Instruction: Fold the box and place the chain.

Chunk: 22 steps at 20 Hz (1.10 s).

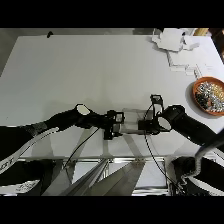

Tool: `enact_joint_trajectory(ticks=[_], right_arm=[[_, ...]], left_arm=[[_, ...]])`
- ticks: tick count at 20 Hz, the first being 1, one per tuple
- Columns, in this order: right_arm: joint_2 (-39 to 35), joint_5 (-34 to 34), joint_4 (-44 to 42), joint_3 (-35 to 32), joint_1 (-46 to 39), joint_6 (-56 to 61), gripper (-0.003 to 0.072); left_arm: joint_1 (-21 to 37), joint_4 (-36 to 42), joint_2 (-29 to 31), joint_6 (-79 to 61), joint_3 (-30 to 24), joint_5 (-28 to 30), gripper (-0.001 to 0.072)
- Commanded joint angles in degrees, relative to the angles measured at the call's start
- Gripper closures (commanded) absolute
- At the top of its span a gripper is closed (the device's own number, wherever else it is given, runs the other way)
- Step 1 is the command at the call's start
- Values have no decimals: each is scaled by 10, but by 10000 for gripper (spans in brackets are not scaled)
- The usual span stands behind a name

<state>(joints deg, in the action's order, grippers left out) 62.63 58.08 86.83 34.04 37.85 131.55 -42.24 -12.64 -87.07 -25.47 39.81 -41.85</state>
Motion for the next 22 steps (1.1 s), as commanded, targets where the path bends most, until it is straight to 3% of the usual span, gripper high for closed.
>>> enact_joint_trajectory(ticks=[1,2,3,22], right_arm=[[0,12,0,0,1,0,600],[0,11,1,0,1,0,493],[0,11,5,0,1,0,483],[2,-13,44,-1,1,39,493]], left_arm=[[0,0,0,0,0,0,491],[0,0,0,0,0,0,491],[0,0,0,0,0,0,491],[0,0,0,0,0,0,491]])
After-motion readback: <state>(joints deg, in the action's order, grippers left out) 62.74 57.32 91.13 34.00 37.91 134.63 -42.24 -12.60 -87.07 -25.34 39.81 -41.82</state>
